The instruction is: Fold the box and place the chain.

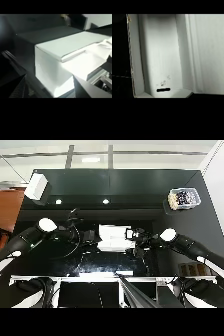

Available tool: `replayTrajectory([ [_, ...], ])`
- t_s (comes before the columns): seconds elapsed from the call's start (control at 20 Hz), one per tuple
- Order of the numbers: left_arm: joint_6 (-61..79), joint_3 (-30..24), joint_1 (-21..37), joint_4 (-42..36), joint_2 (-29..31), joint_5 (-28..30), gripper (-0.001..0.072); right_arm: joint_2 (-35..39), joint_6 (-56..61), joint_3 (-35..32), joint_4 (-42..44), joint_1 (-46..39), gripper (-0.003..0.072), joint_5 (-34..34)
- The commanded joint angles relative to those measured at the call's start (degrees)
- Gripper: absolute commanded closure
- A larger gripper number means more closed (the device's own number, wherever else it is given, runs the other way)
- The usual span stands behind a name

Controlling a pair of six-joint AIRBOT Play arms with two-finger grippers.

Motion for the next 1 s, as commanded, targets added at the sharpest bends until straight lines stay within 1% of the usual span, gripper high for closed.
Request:
replayTrajectory([
  [0.0,-6.36,0.07,-5.62,2.84,0.50,5.64,0.0049,-0.04,0.00,0.00,0.00,0.00,0.0225,0.00],
  [0.15,-8.22,0.09,-7.45,3.89,0.50,7.26,0.0049,-0.04,0.00,0.00,0.00,0.00,0.0225,0.00],
  [0.3,-11.96,0.09,-7.63,7.39,0.50,7.69,0.0049,-0.04,0.00,0.00,0.00,0.00,0.0225,0.00],
  [0.55,-15.06,0.09,-7.65,8.94,0.48,8.11,0.0049,-0.04,0.00,0.00,0.00,0.00,0.0225,0.00],
  [0.65,-16.06,0.09,-8.76,9.07,0.46,9.46,0.0049,-0.04,0.00,0.00,0.00,0.00,0.0225,0.00],
  [0.7,-18.45,0.33,-9.86,10.73,0.44,9.90,0.0049,-0.04,0.00,0.00,0.00,0.00,0.0225,0.00],
  [0.75,-21.97,1.11,-11.17,14.82,0.35,9.77,0.0050,-0.04,0.00,0.00,0.00,0.00,0.0225,0.00],
  [0.9,-39.12,5.49,-15.80,34.14,0.28,6.58,0.0050,-0.04,0.00,0.00,0.00,0.00,0.0225,0.00],
  [0.95,-43.15,7.06,-17.27,39.30,0.11,5.84,0.0051,-0.04,0.00,0.00,0.00,0.00,0.0225,0.00],
])
